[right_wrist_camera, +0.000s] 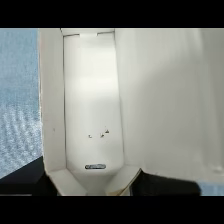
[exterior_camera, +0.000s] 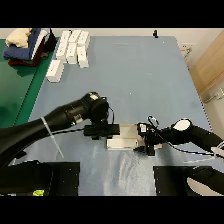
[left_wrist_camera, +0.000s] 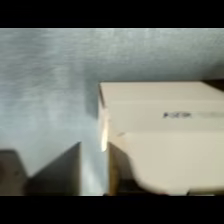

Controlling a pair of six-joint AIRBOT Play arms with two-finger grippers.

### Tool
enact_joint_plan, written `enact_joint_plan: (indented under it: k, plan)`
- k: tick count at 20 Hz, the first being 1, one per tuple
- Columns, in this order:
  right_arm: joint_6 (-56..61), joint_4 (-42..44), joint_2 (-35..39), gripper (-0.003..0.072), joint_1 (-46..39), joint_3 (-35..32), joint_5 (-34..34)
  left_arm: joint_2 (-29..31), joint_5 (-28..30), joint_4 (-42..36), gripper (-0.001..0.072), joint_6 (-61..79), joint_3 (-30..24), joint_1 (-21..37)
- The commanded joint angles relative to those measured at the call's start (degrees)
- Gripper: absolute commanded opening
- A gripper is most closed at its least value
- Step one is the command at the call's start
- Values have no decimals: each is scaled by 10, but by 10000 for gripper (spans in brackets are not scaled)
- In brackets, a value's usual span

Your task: Fold the box.

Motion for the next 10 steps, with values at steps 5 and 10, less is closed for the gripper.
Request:
enact_joint_plan:
  k: [5,10]
  plan:
    - [0,0,0,542,0,0,0,72,-236,-73,17,290,7,141]
    - [0,0,0,542,0,0,0,65,-80,-7,16,544,-7,139]
